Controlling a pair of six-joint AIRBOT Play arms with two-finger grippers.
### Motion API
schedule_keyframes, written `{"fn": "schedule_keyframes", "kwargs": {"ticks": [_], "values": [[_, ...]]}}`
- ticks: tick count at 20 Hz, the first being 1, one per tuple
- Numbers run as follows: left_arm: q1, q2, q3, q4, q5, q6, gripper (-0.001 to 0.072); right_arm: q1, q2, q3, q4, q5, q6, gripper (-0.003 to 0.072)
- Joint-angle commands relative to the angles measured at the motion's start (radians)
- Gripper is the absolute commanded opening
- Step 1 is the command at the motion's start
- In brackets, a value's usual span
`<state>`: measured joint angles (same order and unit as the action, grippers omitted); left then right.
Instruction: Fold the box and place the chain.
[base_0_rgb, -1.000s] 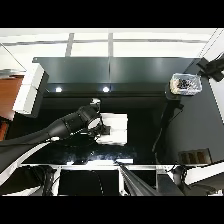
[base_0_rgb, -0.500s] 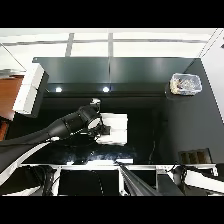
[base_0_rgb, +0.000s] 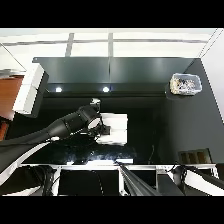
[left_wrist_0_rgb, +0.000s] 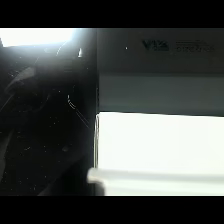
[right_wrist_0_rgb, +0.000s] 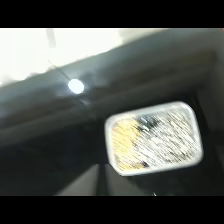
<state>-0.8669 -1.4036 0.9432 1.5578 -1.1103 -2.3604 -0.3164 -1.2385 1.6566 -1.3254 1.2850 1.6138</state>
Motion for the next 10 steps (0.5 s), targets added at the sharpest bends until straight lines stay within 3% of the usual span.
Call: {"fn": "schedule_keyframes", "kwargs": {"ticks": [1, 10], "values": [[0.001, -0.001, 0.000, 0.002, 0.002, 0.000, 0.0032, 0.001, -0.040, -0.143, -0.069, -0.059, 0.024, 0.0506], [0.000, -0.001, 0.000, -0.003, -0.001, 0.000, 0.0032, 0.001, -0.402, -0.177, -0.007, -0.202, -0.064, 0.0503]]}}
